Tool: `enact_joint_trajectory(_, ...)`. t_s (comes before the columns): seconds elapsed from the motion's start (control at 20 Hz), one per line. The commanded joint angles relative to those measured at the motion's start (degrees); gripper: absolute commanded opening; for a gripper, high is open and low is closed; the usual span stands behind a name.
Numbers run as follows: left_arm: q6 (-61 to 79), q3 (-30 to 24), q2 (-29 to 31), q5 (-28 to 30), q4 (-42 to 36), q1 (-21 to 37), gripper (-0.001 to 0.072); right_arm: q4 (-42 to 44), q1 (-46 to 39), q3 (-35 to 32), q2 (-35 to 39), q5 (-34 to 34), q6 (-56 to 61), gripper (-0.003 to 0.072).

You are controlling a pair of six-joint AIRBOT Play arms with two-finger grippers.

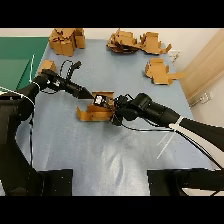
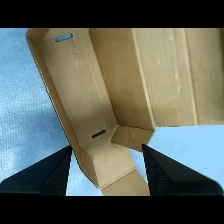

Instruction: Fold the box.

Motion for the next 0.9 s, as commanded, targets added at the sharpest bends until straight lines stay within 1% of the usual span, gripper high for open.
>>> enact_joint_trajectory(0.0,0.5,0.0,0.0,-2.5,0.0,0.0,0.0010,0.0,-1.2,0.0,-0.1,2.2,-2.1,0.0652)
enact_joint_trajectory(0.15,0.7,0.0,0.0,-4.0,0.0,0.0,0.0009,-0.2,-1.4,0.0,-0.2,6.0,-7.2,0.0653)
enact_joint_trajectory(0.25,0.7,0.0,0.0,-4.2,0.0,0.0,0.0009,0.5,-1.7,0.0,-0.4,6.6,-10.1,0.0653)
enact_joint_trajectory(0.4,0.7,0.0,0.0,-4.1,0.0,0.0,0.0009,5.3,-3.8,0.0,-1.0,5.9,-12.7,0.0653)
enact_joint_trajectory(0.6,0.6,0.0,0.0,-3.8,0.1,0.0,0.0009,8.0,-5.7,0.0,-1.4,5.7,-16.2,0.0652)
enact_joint_trajectory(0.75,0.6,0.0,0.0,-3.4,0.1,0.0,0.0009,15.5,-7.1,0.0,-1.9,5.7,-24.9,0.0650)
enact_joint_trajectory(0.85,0.6,0.0,0.0,-3.3,0.1,0.0,0.0010,17.7,-7.5,0.0,-2.6,6.2,-28.2,0.0650)
